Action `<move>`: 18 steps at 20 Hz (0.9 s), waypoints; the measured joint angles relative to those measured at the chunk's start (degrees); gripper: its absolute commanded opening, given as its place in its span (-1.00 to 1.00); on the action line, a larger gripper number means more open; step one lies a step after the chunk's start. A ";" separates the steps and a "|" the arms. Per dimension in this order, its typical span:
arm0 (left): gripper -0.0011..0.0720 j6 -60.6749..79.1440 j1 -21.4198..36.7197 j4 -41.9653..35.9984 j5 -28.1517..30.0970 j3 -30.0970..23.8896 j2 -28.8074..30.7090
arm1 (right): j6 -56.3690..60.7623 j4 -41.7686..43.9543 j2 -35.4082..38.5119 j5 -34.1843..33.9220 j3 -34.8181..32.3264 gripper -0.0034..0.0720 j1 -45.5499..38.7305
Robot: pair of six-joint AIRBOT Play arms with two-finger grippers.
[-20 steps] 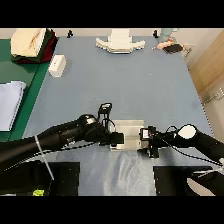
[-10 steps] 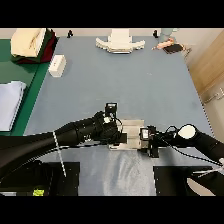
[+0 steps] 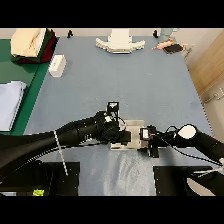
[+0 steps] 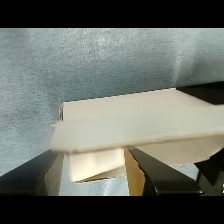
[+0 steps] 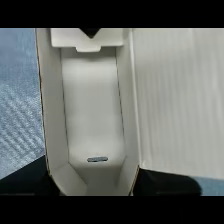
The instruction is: Fold the box.
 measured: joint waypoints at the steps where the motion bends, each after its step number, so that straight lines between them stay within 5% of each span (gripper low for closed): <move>1: 0.52 -0.02 0.00 -0.07 -0.13 0.04 0.00 | 0.00 -0.02 0.02 -0.02 0.00 0.41 0.00; 18: 0.51 -0.59 0.07 -0.24 -5.70 1.84 3.26 | 0.00 0.04 0.00 0.07 0.00 0.41 0.02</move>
